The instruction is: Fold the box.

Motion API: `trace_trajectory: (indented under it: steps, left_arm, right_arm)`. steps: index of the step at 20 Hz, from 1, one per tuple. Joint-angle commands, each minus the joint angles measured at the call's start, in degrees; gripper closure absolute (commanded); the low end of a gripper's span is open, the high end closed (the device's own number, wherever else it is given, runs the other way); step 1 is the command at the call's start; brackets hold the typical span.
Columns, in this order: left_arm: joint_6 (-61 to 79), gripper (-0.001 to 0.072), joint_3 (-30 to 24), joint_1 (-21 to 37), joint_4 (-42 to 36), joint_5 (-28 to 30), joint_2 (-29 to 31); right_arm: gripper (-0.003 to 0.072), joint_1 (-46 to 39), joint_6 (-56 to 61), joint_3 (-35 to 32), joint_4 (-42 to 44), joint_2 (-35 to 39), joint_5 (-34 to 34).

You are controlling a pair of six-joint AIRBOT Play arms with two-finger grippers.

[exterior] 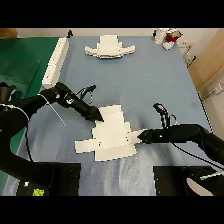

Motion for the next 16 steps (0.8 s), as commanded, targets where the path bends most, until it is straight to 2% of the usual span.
trace_trajectory:
  steps: [1,12,13,14,16]
  left_arm:
    - [4.85,0.0363,-0.02,0.02,-0.96,-3.65,-0.44]
    - [7.37,0.0365,0.00,0.02,-0.83,-4.55,-0.42]
    - [7.48,0.0464,0.00,0.02,-0.83,-4.46,-0.42]
    - [8.61,0.0616,0.00,0.02,-0.85,-4.48,-0.42]
    - [9.09,0.0614,0.00,0.02,-1.09,-3.98,-0.42]
  right_arm:
    - [0.0681,0.07,0.13,-0.02,-0.11,0.04,0.02]
    - [0.0681,0.07,0.11,-0.04,-0.33,0.04,0.02]
    - [0.0681,0.07,0.11,-0.04,-0.42,0.04,0.02]
    - [0.0681,0.07,0.11,-0.04,-0.48,0.04,0.04]
    - [0.0681,0.07,0.11,-0.04,-0.57,0.04,0.04]
